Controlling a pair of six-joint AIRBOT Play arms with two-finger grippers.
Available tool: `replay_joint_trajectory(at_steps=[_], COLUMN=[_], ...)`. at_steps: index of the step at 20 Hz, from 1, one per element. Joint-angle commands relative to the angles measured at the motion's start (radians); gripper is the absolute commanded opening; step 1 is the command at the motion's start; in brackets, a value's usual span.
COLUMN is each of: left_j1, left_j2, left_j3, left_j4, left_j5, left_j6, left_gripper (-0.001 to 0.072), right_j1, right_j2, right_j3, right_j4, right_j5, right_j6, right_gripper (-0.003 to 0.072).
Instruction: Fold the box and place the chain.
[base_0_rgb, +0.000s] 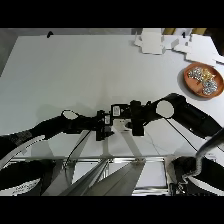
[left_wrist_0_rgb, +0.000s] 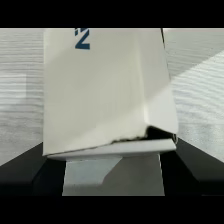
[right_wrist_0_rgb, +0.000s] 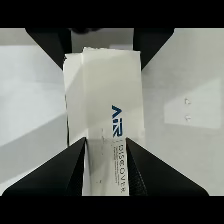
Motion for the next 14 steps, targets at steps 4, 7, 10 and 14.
replay_joint_trajectory(at_steps=[4, 7, 10, 14], left_j1=[-0.001, -0.001, -0.001, -0.001], left_j2=[0.000, 0.000, 0.000, 0.000], left_j3=[0.000, 0.000, 0.000, 0.000], left_j4=[-0.001, -0.001, -0.001, -0.001], left_j5=[0.001, 0.001, 0.001, 0.001], left_j6=[0.000, 0.000, 0.000, 0.000], left_gripper=[0.0275, 0.0275, 0.0275, 0.0275], right_j1=[0.009, 0.009, 0.009, 0.009], right_j2=[0.000, 0.000, 0.000, 0.013], right_j3=[0.000, 0.000, 0.000, 0.000], right_j4=[-0.002, 0.001, 0.015, 0.018], right_j5=[0.002, 0.001, 0.001, 0.008], right_j6=[0.006, 0.006, 0.006, 0.006], right_gripper=[0.0233, 0.0145, 0.0108, 0.0111])
